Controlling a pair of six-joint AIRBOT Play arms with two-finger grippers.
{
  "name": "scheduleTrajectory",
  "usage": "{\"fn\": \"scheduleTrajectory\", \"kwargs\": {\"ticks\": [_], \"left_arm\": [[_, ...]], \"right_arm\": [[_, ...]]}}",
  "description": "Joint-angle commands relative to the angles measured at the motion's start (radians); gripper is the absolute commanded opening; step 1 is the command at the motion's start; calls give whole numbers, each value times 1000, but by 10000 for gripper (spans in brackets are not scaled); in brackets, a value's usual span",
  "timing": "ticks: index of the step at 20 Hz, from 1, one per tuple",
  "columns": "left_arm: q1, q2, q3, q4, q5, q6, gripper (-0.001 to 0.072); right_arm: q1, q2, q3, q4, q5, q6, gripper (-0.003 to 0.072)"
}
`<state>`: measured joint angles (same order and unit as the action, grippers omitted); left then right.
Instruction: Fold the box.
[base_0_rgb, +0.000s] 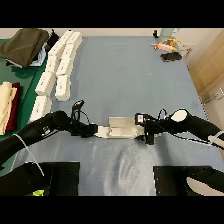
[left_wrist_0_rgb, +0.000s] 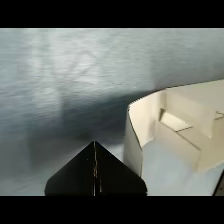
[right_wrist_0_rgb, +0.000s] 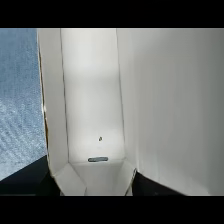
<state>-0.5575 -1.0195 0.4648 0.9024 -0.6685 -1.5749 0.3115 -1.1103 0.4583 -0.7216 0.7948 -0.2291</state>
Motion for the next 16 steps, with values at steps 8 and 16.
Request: {"fn": "scheduleTrajectory", "kwargs": {"ticks": [8,16], "left_arm": [[-83,17,45,-94,68,71,14],[-83,18,69,-119,14,68,15]], "right_arm": [[0,0,0,0,0,0,474],[0,0,0,0,0,0,475]]}}
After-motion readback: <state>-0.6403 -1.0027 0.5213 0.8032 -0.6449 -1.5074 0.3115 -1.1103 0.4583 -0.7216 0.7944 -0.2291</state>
